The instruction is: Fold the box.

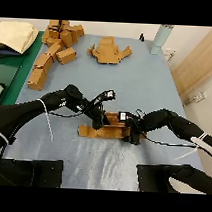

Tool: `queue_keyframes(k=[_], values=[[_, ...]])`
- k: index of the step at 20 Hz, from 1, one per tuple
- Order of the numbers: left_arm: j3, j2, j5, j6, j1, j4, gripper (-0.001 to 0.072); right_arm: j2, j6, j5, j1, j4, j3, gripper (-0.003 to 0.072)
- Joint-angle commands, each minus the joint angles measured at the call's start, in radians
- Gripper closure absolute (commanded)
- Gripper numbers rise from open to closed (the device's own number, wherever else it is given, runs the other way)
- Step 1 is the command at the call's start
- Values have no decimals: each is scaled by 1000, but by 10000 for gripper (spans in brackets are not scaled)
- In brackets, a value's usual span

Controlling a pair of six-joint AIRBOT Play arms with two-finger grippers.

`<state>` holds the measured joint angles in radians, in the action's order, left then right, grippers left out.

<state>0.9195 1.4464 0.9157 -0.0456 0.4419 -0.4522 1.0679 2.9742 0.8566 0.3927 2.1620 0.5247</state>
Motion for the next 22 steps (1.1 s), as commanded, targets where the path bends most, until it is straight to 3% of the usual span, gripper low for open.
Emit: queue_keyframes(k=[1,12,13,15,22], values=[[0,0,0,0,0,0,698,7,0,-25,2,5,0,-13],[0,0,0,0,0,0,698,35,26,-39,2,3,0,8],[0,0,0,0,0,0,699,35,27,-39,2,3,0,18],[0,0,0,0,0,0,698,35,27,-38,2,-2,0,134],[0,0,0,0,0,0,699,26,10,-70,40,-69,-1,186]])
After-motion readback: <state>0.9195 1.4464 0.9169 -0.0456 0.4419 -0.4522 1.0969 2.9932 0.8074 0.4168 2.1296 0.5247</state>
